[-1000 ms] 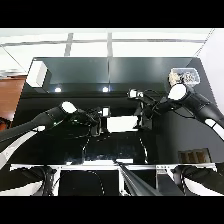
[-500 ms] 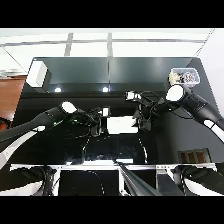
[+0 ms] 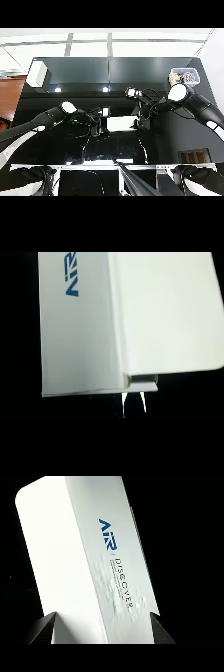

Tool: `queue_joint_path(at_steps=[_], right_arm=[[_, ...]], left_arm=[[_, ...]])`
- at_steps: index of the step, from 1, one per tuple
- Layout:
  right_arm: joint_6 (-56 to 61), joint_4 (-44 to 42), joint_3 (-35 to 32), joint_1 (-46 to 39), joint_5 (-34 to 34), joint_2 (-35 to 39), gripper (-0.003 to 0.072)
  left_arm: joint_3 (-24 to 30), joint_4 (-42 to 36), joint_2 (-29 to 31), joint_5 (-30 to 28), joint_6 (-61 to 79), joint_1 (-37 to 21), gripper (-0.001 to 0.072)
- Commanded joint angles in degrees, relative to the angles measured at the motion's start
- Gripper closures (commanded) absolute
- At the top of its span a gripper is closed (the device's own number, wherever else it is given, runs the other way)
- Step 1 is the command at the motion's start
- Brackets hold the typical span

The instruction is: Fold the box and place the chain.

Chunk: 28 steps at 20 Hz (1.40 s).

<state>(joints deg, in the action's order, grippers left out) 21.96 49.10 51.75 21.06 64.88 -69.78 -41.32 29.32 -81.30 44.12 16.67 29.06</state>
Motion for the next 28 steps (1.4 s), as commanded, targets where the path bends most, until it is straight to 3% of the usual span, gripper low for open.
queue_joint_path(at_steps=[1, 6, 15, 17, 18, 19, 20, 28], right_arm=[[-0.02, 2.01, 0.13, 1.49, -3.69, 0.13, -0.0010], [-11.04, 1.70, 0.22, 2.75, -0.63, -0.98, -0.0009], [-8.50, 1.77, 0.22, 3.41, -2.29, -1.09, -0.0006], [-5.18, 1.53, 0.22, 3.50, -1.81, -1.07, 0.0219], [-3.19, 1.44, 0.22, 3.50, -1.77, -1.07, 0.0226], [-1.60, 1.22, 0.22, 3.50, -1.70, -1.07, 0.0278], [-0.42, 0.83, 0.22, 3.50, -1.64, -1.07, 0.0389], [-0.04, 1.11, 0.26, 3.48, -2.36, -1.07, 0.0389]], left_arm=[[-0.04, 0.02, -0.04, 0.09, 0.00, 0.02, 0.0191], [-0.04, 0.02, -0.04, 1.01, 0.00, 0.02, 0.0191], [-0.04, 0.17, -0.04, 1.53, 0.00, -0.02, 0.0191], [-0.04, 0.17, -0.04, 1.55, 0.00, -0.02, 0.0191], [-0.04, 0.17, -0.04, 1.53, 0.00, -0.02, 0.0191], [-0.04, 0.17, -0.04, 1.55, 0.00, -0.02, 0.0191], [-0.04, 0.17, -0.04, 1.55, 0.00, -0.02, 0.0191], [-0.04, 0.17, -0.04, 1.55, 0.00, -0.02, 0.0191]])
